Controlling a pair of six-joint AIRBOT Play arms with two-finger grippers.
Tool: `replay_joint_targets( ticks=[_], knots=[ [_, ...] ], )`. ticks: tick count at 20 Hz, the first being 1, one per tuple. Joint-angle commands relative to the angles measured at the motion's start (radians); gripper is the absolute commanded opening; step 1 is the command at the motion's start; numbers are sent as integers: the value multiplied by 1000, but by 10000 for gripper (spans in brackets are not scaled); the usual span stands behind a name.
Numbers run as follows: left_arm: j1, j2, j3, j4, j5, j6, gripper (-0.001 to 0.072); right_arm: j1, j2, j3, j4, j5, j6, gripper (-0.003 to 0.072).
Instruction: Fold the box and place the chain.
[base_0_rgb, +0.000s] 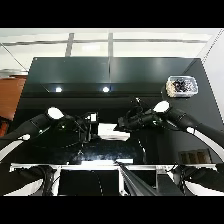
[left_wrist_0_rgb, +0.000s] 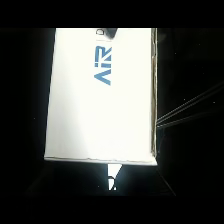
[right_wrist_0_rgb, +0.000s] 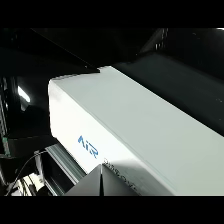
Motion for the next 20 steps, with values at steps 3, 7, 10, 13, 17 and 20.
replay_joint_targets(
  ticks=[3, 7, 10, 13, 17, 20],
  knots=[
    [0, 0, 0, -2, 2, -1, 487, -29, 54, 37, -2, 80, -28, 27],
    [5, 38, 0, 52, -8, -15, 715, -207, 228, 100, -8, 178, -28, 27],
    [11, 121, 0, 92, -17, -197, 717, -411, 366, 102, -38, 244, -27, 27],
    [12, 246, 3, 157, -83, -330, 717, -540, 437, 102, -115, 294, -27, 27],
    [0, 328, 55, 130, -84, -396, 717, -558, 439, 101, -151, 272, -27, 27],
    [-44, 254, 102, 45, -80, -394, 716, -558, 439, 101, -164, 235, -27, 27]
  ],
)
